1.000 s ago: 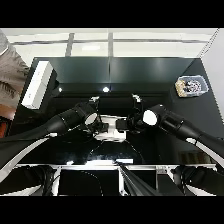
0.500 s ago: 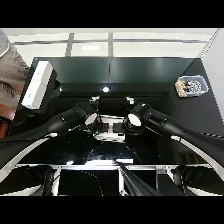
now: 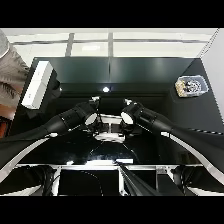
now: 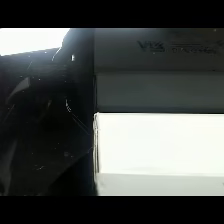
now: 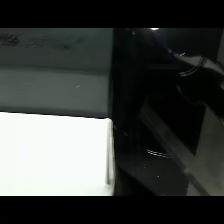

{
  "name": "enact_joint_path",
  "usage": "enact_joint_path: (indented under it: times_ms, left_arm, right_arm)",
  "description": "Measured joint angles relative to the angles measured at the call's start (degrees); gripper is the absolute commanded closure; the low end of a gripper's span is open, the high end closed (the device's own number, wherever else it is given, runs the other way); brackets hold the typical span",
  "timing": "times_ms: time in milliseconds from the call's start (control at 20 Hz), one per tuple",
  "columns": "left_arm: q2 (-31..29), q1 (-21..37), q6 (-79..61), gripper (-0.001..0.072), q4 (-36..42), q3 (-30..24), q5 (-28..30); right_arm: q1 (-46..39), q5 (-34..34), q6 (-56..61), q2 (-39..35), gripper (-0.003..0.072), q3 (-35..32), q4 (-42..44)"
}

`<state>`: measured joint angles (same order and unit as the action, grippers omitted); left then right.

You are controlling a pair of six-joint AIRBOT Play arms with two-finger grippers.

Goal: Fold the box and place the chain.

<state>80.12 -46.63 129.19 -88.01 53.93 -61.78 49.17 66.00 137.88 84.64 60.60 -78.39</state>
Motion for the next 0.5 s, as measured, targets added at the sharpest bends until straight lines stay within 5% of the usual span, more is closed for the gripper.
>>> enact_joint_path:
  times_ms: [150,200,250,300,350,400,450,500]
  left_arm:
    - [0.00,0.02,0.13,0.0683,0.02,0.00,-0.24]
    - [0.00,0.02,0.13,0.0683,0.02,0.00,-0.24]
    - [0.00,0.02,0.00,0.0683,-0.04,0.00,-0.13]
    - [0.00,0.02,-0.02,0.0683,-0.07,0.00,0.02]
    - [0.00,0.02,-0.02,0.0683,-0.07,0.00,0.02]
    - [0.00,0.02,-0.02,0.0683,-0.07,0.00,0.02]
    - [0.00,0.02,0.00,0.0683,-0.07,0.00,0.02]
    - [0.00,0.02,0.11,0.0683,0.00,0.00,-0.31]
  right_arm:
    - [0.20,-0.26,0.31,0.31,0.0674,0.22,0.09]
    - [0.24,-0.31,0.28,0.37,0.0625,0.26,0.11]
    - [0.28,-0.70,0.13,0.44,0.0405,0.26,0.11]
    - [0.31,-1.53,0.04,0.55,0.0399,0.22,0.17]
    - [0.31,-1.38,-0.02,0.48,0.0443,0.28,0.22]
    - [0.31,-1.11,-0.02,0.55,0.0604,0.28,0.17]
    - [0.31,-0.90,0.02,0.52,0.0675,0.28,0.22]
    - [0.28,-0.79,0.31,0.52,0.0675,0.28,0.24]
